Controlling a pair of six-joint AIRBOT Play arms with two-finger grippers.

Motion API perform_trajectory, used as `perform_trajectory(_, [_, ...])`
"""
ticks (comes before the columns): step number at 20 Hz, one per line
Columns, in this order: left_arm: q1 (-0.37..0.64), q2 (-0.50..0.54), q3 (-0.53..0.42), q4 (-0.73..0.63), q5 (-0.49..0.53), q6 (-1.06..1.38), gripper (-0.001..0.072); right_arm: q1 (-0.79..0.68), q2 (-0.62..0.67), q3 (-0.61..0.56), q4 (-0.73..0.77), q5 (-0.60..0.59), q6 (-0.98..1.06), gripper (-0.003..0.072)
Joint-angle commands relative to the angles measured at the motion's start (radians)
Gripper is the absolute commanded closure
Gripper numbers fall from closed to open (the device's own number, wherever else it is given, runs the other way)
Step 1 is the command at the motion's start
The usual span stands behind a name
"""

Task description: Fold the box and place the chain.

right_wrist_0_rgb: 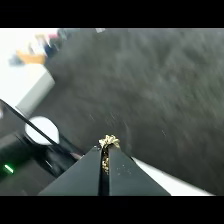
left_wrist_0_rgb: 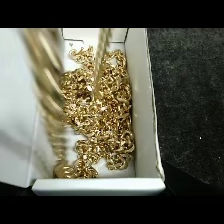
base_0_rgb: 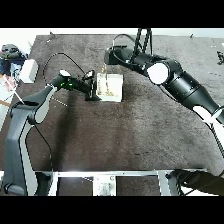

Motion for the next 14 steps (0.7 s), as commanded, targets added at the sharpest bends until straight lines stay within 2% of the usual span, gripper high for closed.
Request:
perform_trajectory(1, [0.001,-0.001,0.0,0.0,0.0,0.0,0.0184,-0.036,-0.037,-0.035,-0.022,0.095,0.003,0.0676])
perform_trajectory(2, [0.001,-0.001,0.0,0.0,0.0,0.0,0.0184,-0.05,-0.051,-0.049,-0.023,0.099,0.003,0.0614])
perform_trajectory(3, [0.001,-0.001,0.0,0.0,0.0,0.0,0.0184,-0.061,-0.067,-0.053,-0.036,0.105,0.0,0.0384])
perform_trajectory(4, [0.001,0.0,0.0,0.0,0.0,0.0,0.0184,-0.066,-0.078,-0.053,-0.068,0.106,0.0,0.0229])
perform_trajectory(5, [0.001,-0.001,0.0,0.0,0.0,0.0,0.0184,-0.066,-0.081,-0.053,-0.106,0.1,0.0,0.0201])
perform_trajectory(6, [0.001,0.0,0.0,0.0,0.0,0.0,0.0184,-0.066,-0.079,-0.053,-0.145,0.101,-0.001,0.0202])
perform_trajectory(7, [0.001,-0.001,0.0,0.0,0.0,0.0,0.0184,-0.066,-0.078,-0.053,-0.199,0.1,-0.006,0.0243])
perform_trajectory(8, [0.001,-0.001,0.0,0.0,0.0,0.0,0.0184,-0.069,-0.078,-0.052,-0.242,0.099,-0.025,0.0422])
perform_trajectory(9, [0.001,0.0,0.0,0.0,-0.001,0.0,0.0184,-0.085,-0.08,-0.052,-0.238,0.1,-0.055,0.0484])
perform_trajectory(10, [0.001,-0.001,0.0,0.0,-0.001,0.0,0.0184,-0.111,-0.084,-0.049,-0.204,0.105,-0.099,0.0484])
perform_trajectory(12, [0.001,0.0,0.0,0.0,0.0,0.0,0.0184,-0.193,-0.097,-0.043,0.009,0.114,-0.319,0.0486])
perform_trajectory(14, [0.001,0.0,0.0,0.0,-0.001,0.0,0.0184,-0.297,-0.151,0.003,0.346,0.2,-0.642,0.0486])
